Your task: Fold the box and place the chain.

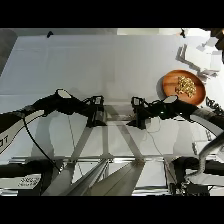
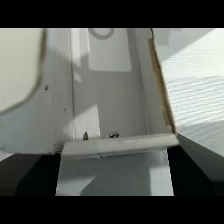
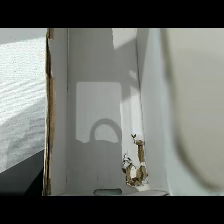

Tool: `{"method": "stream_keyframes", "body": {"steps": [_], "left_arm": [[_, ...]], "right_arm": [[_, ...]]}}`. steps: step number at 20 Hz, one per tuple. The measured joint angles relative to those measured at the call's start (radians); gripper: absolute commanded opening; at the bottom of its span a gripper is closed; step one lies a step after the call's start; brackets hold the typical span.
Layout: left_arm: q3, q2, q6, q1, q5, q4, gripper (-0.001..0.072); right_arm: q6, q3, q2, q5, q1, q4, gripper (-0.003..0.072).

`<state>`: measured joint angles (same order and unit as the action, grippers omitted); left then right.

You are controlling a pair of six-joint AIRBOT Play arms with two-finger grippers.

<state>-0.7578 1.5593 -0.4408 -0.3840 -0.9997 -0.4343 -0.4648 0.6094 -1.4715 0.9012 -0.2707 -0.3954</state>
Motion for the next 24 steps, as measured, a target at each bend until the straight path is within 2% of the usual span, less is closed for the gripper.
{"method": "stream_keyframes", "body": {"steps": [11,24], "left_arm": [[0.000,0.008,-0.001,-0.005,0.017,0.008,0.0695],[0.000,0.007,0.014,-0.074,0.088,0.008,0.0694]], "right_arm": [[0.000,0.000,0.000,0.000,0.000,0.000,0.0515],[0.000,0.000,0.000,0.000,0.000,0.000,0.0515]]}}
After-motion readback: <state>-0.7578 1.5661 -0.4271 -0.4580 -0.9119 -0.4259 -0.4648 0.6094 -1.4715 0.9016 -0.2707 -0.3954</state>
